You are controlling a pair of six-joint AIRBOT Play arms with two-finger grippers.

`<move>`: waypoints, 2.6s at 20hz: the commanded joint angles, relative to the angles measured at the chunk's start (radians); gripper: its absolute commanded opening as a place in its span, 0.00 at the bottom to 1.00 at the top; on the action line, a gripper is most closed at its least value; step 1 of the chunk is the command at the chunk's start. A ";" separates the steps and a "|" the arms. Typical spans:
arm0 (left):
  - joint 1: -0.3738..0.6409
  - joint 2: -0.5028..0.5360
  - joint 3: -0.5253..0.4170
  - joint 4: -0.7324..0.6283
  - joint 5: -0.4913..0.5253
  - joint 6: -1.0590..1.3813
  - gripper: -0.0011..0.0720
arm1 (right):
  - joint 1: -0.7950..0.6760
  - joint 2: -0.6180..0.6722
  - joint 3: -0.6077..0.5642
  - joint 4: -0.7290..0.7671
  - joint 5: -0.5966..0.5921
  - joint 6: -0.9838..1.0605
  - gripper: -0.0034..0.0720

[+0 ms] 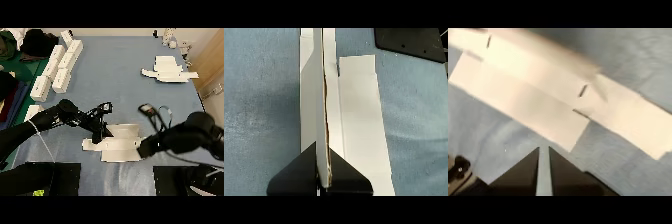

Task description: Fold the box.

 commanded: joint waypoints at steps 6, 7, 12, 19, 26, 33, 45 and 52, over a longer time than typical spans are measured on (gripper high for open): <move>0.000 0.000 -0.001 0.001 0.000 0.000 0.03 | 0.456 -0.112 -0.111 -0.435 0.192 -0.111 0.81; 0.000 0.000 -0.001 0.001 0.000 0.000 0.03 | 0.456 -0.140 -0.111 -0.451 0.213 -0.111 0.84; 0.000 0.000 -0.001 0.001 0.000 0.000 0.03 | 0.456 -0.263 -0.111 -0.537 0.276 -0.079 0.84; 0.000 0.000 -0.001 0.001 0.000 0.000 0.03 | 0.456 -0.229 -0.070 -0.716 0.193 0.163 0.84; 0.000 0.000 0.000 0.000 0.000 0.000 0.03 | 0.455 -0.172 -0.049 -0.772 0.132 0.291 0.82; 0.000 0.000 0.000 0.000 0.000 0.000 0.03 | 0.455 -0.174 -0.054 -0.709 0.098 0.287 0.88; 0.000 0.000 0.000 0.000 0.000 0.000 0.03 | -0.044 0.007 -0.199 -0.187 0.402 -0.745 1.00; 0.000 0.000 0.000 0.001 0.000 0.000 0.03 | -0.419 -0.074 -0.254 0.445 0.394 -1.609 1.00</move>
